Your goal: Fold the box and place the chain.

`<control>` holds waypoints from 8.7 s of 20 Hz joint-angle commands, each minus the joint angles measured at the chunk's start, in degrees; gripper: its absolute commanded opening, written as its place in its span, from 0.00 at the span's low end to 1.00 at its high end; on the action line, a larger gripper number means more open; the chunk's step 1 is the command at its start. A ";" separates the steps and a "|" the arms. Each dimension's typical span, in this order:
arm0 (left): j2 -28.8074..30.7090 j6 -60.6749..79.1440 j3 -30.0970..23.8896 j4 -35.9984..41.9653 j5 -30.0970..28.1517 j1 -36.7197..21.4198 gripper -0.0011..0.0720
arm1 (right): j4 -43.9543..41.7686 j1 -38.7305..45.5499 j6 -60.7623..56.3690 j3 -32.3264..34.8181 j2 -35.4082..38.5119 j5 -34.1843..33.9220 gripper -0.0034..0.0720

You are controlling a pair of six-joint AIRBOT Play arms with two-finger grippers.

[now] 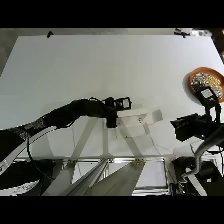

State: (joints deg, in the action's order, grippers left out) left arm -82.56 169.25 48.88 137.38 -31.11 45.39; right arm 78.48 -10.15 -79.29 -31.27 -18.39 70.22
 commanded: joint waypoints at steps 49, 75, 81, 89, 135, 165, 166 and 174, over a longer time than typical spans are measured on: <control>-4.37 0.02 2.43 -2.01 2.67 1.38 0.03 | -2.38 0.04 28.20 -0.02 -0.44 6.97 0.53; -4.37 0.02 2.43 -2.01 2.64 1.38 0.03 | -5.64 -6.88 66.14 16.26 -9.31 -15.10 0.97; -4.37 0.02 2.43 -2.01 2.64 1.38 0.03 | -6.38 -13.73 66.12 22.80 -9.29 -27.23 0.97; -4.37 0.02 2.43 -2.01 2.64 1.40 0.03 | -6.43 -14.84 64.11 24.24 -12.59 -36.87 0.96; -4.37 0.02 2.43 -2.01 2.62 1.40 0.03 | -42.95 6.56 101.15 19.02 -22.58 -30.36 0.96; -4.37 0.02 2.43 -2.01 2.62 1.40 0.03 | -47.25 7.43 109.74 11.69 -42.32 -23.65 0.94; -4.37 0.02 2.43 -2.01 2.62 1.40 0.03 | -47.23 7.43 109.81 10.71 -43.85 -22.75 0.93; -4.37 0.02 2.43 -2.01 2.62 1.40 0.03 | -45.75 7.43 111.34 8.39 -49.68 -19.06 0.91</control>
State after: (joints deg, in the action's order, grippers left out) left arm -86.96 169.25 51.31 135.37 -28.47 46.74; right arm 31.88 -2.66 31.35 -22.46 -66.41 49.12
